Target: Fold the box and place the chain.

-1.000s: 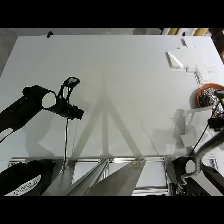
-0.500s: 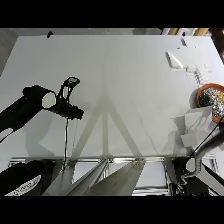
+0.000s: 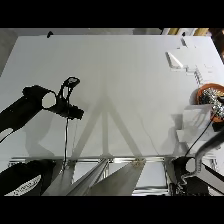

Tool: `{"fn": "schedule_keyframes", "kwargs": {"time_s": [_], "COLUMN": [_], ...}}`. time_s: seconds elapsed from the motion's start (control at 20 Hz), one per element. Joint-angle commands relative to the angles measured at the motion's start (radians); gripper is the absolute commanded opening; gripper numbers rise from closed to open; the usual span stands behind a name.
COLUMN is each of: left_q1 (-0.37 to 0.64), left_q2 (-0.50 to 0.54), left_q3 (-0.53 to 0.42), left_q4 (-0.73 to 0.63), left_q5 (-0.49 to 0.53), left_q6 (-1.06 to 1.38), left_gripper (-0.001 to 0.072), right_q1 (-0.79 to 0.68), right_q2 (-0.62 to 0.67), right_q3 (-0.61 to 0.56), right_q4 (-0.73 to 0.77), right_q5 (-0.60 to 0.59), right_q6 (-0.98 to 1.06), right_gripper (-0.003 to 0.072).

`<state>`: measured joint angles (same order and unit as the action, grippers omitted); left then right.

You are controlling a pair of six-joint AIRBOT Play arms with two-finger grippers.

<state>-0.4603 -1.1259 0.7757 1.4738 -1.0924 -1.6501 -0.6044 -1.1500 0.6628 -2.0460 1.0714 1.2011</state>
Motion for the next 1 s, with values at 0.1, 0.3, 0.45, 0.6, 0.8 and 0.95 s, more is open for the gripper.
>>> {"fn": "schedule_keyframes", "kwargs": {"time_s": [0.1, 0.3, 0.45, 0.6, 0.8, 0.95], "left_q1": [0.001, 0.001, 0.001, 0.001, -0.001, -0.001], "left_q2": [0.001, 0.001, 0.001, 0.001, -0.003, -0.032], "left_q3": [0.0, 0.0, 0.0, 0.0, 0.0, 0.0], "left_q4": [0.0, 0.0, 0.0, 0.0, -0.028, -0.183], "left_q5": [0.0, 0.0, 0.0, 0.033, 0.178, 0.28], "left_q6": [0.0, 0.0, 0.0, 0.0, 0.009, 0.192], "left_gripper": [0.0109, 0.0109, 0.0109, 0.0109, 0.0109, 0.0216], "right_q1": [0.302, 0.47, 0.614, 0.779, 0.932, 0.963], "right_q2": [0.15, 0.309, 0.416, 0.481, 0.48, 0.481], "right_q3": [0.0, -0.051, -0.146, -0.208, -0.21, -0.21], "right_q4": [0.188, 0.498, 0.635, 0.639, 0.64, 0.638], "right_q5": [0.171, 0.083, 0.019, -0.04, -0.085, -0.104], "right_q6": [-0.001, 0.068, 0.13, 0.233, 0.296, 0.337], "right_gripper": [0.0015, 0.0014, 0.0014, 0.0015, 0.0016, 0.0016]}}
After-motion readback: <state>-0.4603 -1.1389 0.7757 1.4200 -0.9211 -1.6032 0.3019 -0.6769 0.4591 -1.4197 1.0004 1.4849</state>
